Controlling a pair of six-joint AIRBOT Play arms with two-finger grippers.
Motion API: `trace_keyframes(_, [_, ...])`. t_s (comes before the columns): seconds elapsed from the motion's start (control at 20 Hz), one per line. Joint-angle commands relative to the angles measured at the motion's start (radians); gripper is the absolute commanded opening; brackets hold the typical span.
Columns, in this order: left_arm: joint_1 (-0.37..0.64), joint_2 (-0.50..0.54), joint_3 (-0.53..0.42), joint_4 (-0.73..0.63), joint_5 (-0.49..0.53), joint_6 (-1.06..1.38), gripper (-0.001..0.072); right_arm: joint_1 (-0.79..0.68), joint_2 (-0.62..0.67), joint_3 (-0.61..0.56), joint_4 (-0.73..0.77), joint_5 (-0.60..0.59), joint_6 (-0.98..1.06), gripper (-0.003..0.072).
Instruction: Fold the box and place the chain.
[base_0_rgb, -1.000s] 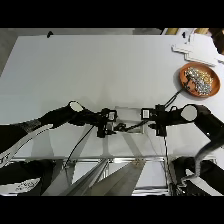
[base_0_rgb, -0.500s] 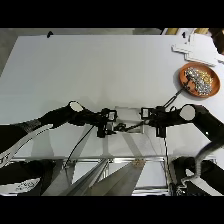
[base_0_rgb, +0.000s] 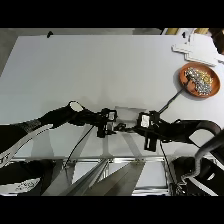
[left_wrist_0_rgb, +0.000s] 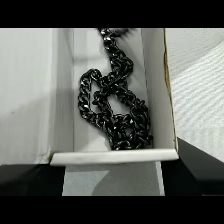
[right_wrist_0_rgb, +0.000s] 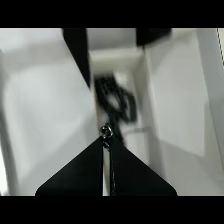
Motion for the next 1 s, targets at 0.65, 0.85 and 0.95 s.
trace_keyframes(0.65, [0.001, 0.0, 0.0, 0.0, 0.0, 0.0, 0.0208, 0.042, -0.153, 0.028, 0.031, -0.181, 0.073, 0.0241])
trace_keyframes(0.85, [0.001, 0.0, 0.0, 0.0, 0.0, 0.0, 0.0207, -0.222, -0.022, 0.028, -0.206, 0.029, 0.032, 0.0165])
trace_keyframes(0.95, [0.001, 0.0, 0.0, 0.0, 0.0, 0.0, 0.0207, -0.358, -0.027, 0.012, -0.241, 0.045, -0.043, 0.0159])
